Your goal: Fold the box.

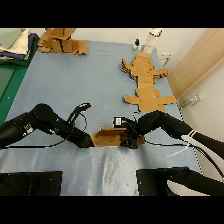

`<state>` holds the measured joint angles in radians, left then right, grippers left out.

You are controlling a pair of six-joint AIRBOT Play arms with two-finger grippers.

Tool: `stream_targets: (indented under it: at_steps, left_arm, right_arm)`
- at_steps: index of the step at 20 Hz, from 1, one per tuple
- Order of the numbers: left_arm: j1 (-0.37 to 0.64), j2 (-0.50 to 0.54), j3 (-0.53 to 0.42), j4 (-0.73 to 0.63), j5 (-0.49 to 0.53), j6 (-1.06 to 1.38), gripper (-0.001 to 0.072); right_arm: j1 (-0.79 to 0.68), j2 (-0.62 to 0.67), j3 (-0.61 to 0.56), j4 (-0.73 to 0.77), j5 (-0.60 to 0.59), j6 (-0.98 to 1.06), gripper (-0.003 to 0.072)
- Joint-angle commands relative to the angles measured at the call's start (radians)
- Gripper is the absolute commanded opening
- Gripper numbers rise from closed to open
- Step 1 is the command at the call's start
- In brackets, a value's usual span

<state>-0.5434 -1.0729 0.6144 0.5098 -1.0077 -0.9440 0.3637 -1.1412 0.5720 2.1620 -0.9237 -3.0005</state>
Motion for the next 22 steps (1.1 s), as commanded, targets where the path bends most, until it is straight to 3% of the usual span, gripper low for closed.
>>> stream_targets:
  at_steps: [1,3,5,10,12,16,20,22]
  left_arm:
    - [-0.047,-0.067,-0.055,-0.435,0.145,0.078,0.0009]
    - [-0.047,-0.141,-0.053,-0.66,0.187,0.235,0.0009]
    - [-0.04,-0.214,-0.038,-0.794,0.218,0.331,0.001]
    - [-0.039,-0.298,0.047,-0.813,0.36,0.398,0.0009]
    - [-0.039,-0.299,0.068,-0.739,0.414,0.361,0.0009]
    - [-0.039,-0.303,0.082,-0.348,0.459,0.062,0.0008]
    - [-0.039,-0.304,0.129,-0.048,0.423,-0.161,0.0008]
    - [-0.039,-0.314,0.158,-0.008,0.392,-0.19,0.0009]
  right_arm:
    - [0.0,0.0,0.0,0.0,0.0,0.0,0.0516]
    - [0.0,0.0,0.0,0.0,0.0,0.0,0.0516]
    - [0.0,0.0,0.0,0.0,0.0,0.0,0.0516]
    - [0.0,0.0,0.0,0.0,-0.001,0.0,0.0516]
    - [0.0,0.0,0.0,0.0,-0.001,0.0,0.0516]
    - [0.0,0.0,0.0,-0.001,-0.001,0.0,0.0516]
    - [0.0,0.0,0.0,-0.002,-0.001,0.0,0.0516]
    - [0.0,0.0,0.0,-0.004,-0.001,0.0,0.0516]
